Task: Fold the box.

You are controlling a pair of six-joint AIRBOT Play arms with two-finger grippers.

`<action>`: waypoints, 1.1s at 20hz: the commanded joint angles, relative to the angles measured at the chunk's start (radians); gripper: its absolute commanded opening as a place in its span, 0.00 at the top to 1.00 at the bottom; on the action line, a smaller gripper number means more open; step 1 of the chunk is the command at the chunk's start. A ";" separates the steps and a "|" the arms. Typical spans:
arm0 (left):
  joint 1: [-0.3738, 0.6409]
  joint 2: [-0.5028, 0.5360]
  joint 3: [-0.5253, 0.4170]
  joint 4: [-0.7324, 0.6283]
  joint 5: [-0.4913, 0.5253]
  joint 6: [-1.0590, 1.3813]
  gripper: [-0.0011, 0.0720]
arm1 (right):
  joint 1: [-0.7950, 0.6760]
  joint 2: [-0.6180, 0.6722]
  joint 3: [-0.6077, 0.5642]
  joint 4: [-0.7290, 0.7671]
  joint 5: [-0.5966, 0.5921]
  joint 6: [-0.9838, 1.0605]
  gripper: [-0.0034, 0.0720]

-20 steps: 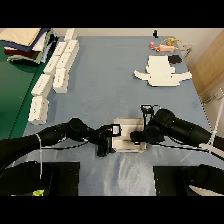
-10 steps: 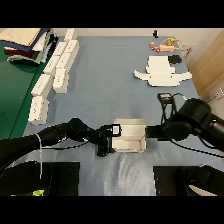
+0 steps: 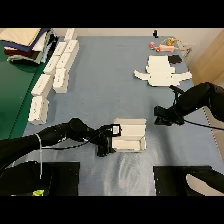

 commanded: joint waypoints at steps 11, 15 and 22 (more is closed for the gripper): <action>0.001 0.000 0.001 0.000 0.000 0.000 0.65 | 0.033 -0.352 0.028 0.484 -0.317 -0.763 0.95; 0.001 0.000 0.001 0.000 0.000 0.000 0.65 | 0.140 -0.156 -0.087 0.422 -0.122 -0.837 0.95; 0.001 0.000 0.001 0.000 0.000 0.000 0.65 | 0.395 0.274 -0.325 0.325 0.362 -0.959 0.82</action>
